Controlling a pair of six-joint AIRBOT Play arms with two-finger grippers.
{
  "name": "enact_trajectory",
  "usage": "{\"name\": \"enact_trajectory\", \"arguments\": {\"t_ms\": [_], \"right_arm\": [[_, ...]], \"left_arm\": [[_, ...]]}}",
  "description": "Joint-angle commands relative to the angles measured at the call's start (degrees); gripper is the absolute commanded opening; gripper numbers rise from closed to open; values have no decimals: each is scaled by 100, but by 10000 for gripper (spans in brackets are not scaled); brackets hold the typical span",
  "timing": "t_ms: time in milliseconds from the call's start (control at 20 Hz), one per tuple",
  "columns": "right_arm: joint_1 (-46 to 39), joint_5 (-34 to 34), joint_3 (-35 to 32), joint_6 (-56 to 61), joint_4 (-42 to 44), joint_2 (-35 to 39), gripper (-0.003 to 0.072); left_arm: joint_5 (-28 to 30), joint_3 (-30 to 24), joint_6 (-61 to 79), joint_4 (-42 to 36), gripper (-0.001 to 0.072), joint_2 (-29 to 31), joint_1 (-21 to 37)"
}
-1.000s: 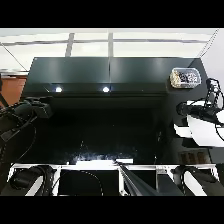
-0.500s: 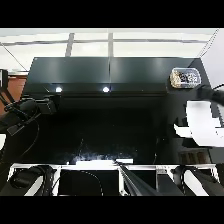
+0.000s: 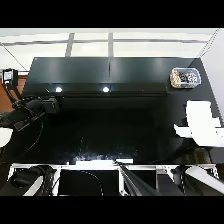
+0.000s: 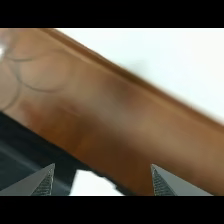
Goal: Fold the box and place the chain.
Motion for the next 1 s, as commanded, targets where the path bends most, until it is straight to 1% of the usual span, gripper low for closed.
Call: {"name": "enact_trajectory", "arguments": {"t_ms": [0,50,100,200,300,500,550,600,700,750,800,850,900,950], "right_arm": [[-1274,767,317,-1687,1934,-898,701],[-1427,1283,535,-2157,2396,-1283,701],[-1488,1996,844,-2535,2608,-1751,701],[-1368,3215,1471,-2983,2570,-2544,701],[-1143,3735,1965,-3121,2566,-3067,701],[-765,4242,2535,-3161,2518,-3563,691],[-695,4240,2546,-3182,2422,-3582,635],[-608,4194,2549,-3198,2188,-3582,476],[-455,4282,2546,-3193,1663,-3580,473],[-400,4328,2546,-3191,1563,-3580,449],[-354,4387,2546,-3187,1576,-3576,231],[-319,4496,2544,-3200,1641,-3571,89],[-280,4590,2542,-3220,1751,-3552,15],[-240,4621,2522,-3226,1908,-3499,15]], "left_arm": [[22,-2,2,-83,707,-39,-2],[37,-2,2,-83,707,-39,-2],[37,-2,2,-83,707,-39,-2],[35,-2,0,-87,707,-39,-2],[37,-2,0,-275,707,-39,-2],[13,-2,0,-533,706,-39,-2],[11,-2,0,-535,706,-39,-2],[11,-2,0,-535,706,-39,-2],[4,-2,0,-535,706,-39,-2],[2,-2,2,-535,706,-39,-2],[0,-2,0,-535,706,-39,-2],[0,-2,0,-535,706,-39,-2],[-2,-2,0,-535,706,-39,-2],[-4,-2,0,-535,706,-39,-2]]}}
